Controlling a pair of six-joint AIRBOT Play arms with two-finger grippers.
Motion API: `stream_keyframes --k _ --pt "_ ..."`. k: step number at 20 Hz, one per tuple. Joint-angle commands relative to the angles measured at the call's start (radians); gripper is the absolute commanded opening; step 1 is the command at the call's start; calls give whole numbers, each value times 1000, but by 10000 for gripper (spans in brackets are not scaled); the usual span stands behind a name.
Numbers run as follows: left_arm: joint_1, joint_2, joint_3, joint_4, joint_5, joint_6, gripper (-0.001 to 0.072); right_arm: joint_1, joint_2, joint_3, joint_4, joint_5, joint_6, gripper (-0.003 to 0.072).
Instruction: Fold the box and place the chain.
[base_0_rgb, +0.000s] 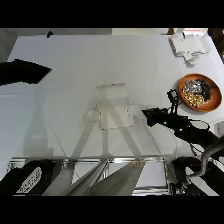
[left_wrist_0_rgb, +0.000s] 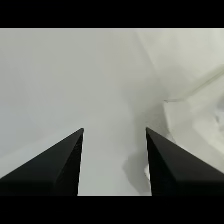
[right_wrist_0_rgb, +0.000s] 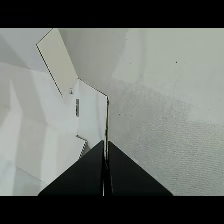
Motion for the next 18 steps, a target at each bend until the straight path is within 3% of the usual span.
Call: stream_keyframes --k 1,5,7,9,12,15,18 --pt "-135 -82 0 -3 -34 5 439 1 0 0 0 0 0 9" --pt "-233 -203 0 -3 -18 90 450 1 0 0 0 0 0 9" --pt "-266 -291 0 -4 -42 172 541 1 0 0 0 0 0 9" --pt "-280 -382 0 -8 -64 227 703 1 0 0 0 0 0 9" --pt "-278 -505 0 -68 -80 241 697 1 0 0 0 0 0 9" --pt "-278 -581 1 -221 -68 354 696 1 0 0 0 0 0 9" --pt "-280 -616 1 -300 34 379 695 1 0 0 0 0 0 9"
